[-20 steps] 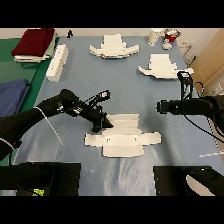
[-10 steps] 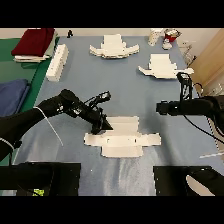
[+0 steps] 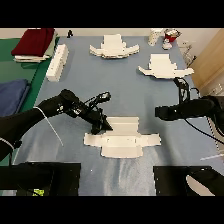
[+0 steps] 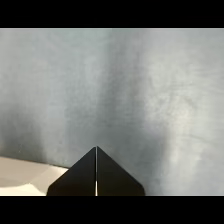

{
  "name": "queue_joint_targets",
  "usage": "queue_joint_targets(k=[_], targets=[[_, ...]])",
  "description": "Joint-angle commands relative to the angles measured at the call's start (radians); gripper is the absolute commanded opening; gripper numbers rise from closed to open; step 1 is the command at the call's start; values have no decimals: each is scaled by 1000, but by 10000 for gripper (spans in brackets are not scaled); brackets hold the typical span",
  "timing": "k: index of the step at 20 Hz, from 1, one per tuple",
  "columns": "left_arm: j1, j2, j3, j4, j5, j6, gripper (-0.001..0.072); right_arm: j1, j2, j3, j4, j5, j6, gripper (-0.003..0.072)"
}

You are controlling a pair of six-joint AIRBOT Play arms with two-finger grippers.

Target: Fold the box.

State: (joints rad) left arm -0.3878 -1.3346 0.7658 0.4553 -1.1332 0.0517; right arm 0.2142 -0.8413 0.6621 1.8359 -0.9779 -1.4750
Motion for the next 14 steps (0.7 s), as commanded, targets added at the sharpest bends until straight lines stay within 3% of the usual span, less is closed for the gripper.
queue_joint_targets(k=[1, 6, 10, 11, 12, 13, 14], targets=[[1, 0, 0, -3, -3, 0, 14, 45, 5, 0, 53, -108, -46, 3], [1, 0, 0, -6, -3, 0, 14, 327, 106, -2, -3, -188, -29, 1], [1, 0, 0, -6, -3, 0, 14, 717, 214, -73, -130, -164, -6, 9], [1, 0, 0, -6, -3, 0, 14, 803, 211, -101, -142, -148, -41, 200], [1, 0, 0, -6, -3, 0, 15, 883, 195, -130, -167, -121, -60, 496], [1, 0, 0, -6, -2, 0, 15, 945, 172, -152, -211, -92, -63, 637], [2, 0, 0, -6, -2, 0, 15, 991, 143, -167, -265, -62, -63, 717]])
